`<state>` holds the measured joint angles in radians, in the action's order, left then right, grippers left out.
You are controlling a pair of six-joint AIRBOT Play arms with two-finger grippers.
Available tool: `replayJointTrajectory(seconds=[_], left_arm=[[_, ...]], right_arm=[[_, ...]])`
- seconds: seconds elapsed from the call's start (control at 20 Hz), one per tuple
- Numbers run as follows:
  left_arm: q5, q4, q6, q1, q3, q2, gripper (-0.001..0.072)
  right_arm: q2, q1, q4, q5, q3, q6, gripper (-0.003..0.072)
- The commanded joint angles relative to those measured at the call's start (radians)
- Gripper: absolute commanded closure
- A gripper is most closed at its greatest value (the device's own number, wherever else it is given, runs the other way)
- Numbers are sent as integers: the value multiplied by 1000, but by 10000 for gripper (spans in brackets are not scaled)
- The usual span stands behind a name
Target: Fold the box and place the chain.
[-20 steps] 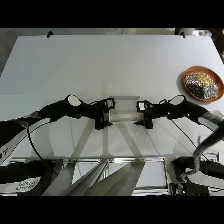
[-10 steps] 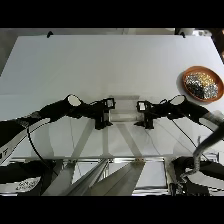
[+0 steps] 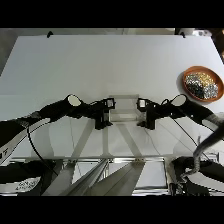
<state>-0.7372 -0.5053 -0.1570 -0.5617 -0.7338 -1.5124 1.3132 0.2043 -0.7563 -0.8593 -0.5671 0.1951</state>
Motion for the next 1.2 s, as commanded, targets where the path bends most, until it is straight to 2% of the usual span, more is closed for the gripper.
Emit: replayJointTrajectory(seconds=[0.0,0.15,0.35,0.55,0.65,0.7,0.75,0.8,0.85,0.95,1.15], left_arm=[[0,0,0,-1,0,0,700],[0,0,0,-1,0,0,700],[0,0,0,-1,0,0,700],[0,0,0,-1,0,0,700],[0,0,0,-1,0,0,700],[0,0,0,-1,0,0,700],[-1,0,0,-1,0,0,700],[0,0,0,-1,0,0,700],[0,0,0,-1,0,0,700],[-1,0,0,-1,0,0,700],[-2,0,0,-1,0,0,700]], right_arm=[[-5,-1,-113,-18,0,-145,0],[-50,-1,-162,-27,0,-184,2],[-150,-40,-361,-58,0,-294,38],[-283,-164,-353,-124,0,-327,41],[-382,-188,-270,-113,0,-326,47],[-428,-187,-185,-116,0,-326,177],[-462,-187,-68,-127,0,-325,349],[-485,-182,67,-133,0,-325,553],[-492,-167,166,-124,0,-318,667],[-476,-94,241,-16,0,-301,667],[-374,102,343,290,0,-330,670]])
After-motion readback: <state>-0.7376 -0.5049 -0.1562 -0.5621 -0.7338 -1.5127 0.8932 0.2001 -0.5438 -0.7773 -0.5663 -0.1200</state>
